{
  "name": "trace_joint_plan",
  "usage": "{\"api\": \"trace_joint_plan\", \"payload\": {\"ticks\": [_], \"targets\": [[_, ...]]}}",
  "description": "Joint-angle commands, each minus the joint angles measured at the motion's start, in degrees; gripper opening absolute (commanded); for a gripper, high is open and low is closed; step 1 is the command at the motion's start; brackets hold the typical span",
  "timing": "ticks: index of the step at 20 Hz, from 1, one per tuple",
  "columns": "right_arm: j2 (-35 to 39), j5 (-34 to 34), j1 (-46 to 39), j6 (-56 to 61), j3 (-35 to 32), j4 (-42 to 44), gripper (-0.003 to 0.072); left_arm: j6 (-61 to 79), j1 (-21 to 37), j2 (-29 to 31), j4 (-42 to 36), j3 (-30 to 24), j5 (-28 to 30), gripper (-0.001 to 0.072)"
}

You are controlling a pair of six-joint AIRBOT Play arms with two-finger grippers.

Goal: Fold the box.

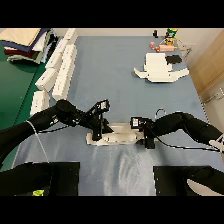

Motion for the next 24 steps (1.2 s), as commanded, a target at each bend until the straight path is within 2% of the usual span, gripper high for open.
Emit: {"api": "trace_joint_plan", "payload": {"ticks": [1,9,21,22,23,24], "targets": [[-0.04,-0.09,0.00,-0.02,0.00,-0.46,0.0505,0.02,0.04,-0.02,0.00,0.00,0.00,0.0012],[-0.04,-0.07,0.00,-0.02,0.00,-0.50,0.0505,0.00,0.02,-0.02,-3.48,0.00,0.48,0.0012],[-0.04,-0.07,0.00,-0.02,0.00,-0.52,0.0505,-0.17,0.02,-0.02,-3.45,0.00,0.39,0.0028],[-0.04,-0.07,0.00,-0.02,0.00,-0.50,0.0505,-0.22,0.02,-0.02,-3.50,0.00,0.46,0.0233],[-0.04,-0.09,0.00,-0.02,0.00,-0.52,0.0505,-1.18,0.02,-0.02,-4.09,0.00,0.46,0.0377],[-0.04,-0.09,0.00,-0.02,0.00,-0.52,0.0505,-1.73,0.07,0.02,-4.52,0.02,0.48,0.0374]]}}
